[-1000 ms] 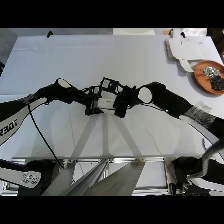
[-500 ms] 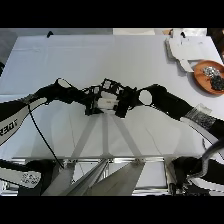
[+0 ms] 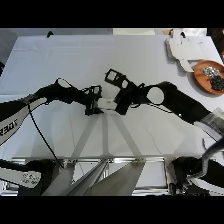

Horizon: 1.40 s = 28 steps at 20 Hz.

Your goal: Fold the box and place the chain.

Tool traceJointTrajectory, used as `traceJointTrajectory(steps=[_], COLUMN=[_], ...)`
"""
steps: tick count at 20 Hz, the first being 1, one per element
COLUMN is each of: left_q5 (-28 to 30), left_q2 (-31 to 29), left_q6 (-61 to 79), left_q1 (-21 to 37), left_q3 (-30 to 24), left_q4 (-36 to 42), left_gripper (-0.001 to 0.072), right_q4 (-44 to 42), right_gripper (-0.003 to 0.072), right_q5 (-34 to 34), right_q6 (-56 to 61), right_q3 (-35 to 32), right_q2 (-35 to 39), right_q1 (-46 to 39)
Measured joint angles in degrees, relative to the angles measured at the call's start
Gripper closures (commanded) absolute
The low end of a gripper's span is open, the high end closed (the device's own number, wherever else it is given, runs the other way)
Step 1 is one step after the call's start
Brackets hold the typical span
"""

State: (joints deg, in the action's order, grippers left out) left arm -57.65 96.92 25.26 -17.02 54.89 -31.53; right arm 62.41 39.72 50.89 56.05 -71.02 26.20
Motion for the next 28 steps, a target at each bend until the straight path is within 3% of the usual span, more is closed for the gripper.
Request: traceJointTrajectory(steps=[4, 10, 21, 28], left_q5=[0.0, 0.0, 0.0, 0.0], left_q2=[0.0, 0.0, 0.0, 0.0], left_q6=[0.0, 0.0, 0.0, 0.0], left_q1=[0.0, 0.0, 0.0, 0.0], left_q3=[0.0, 0.0, 0.0, 0.0], left_q4=[0.0, 0.0, 0.0, 0.0], left_gripper=[0.0394, 0.0394, 0.0394, 0.0394], right_q4=[-11.6, -26.7, -31.2, -35.3], right_gripper=[0.0681, 0.0682, 0.0682, 0.0683], right_q5=[-0.2, -4.4, -6.5, -6.1], right_q6=[2.1, 3.0, 3.1, 2.1], right_q3=[-1.5, -10.7, -15.2, -15.3], right_q2=[1.4, 1.6, -2.3, 2.4], right_q1=[-2.4, -3.3, -3.4, -3.4])
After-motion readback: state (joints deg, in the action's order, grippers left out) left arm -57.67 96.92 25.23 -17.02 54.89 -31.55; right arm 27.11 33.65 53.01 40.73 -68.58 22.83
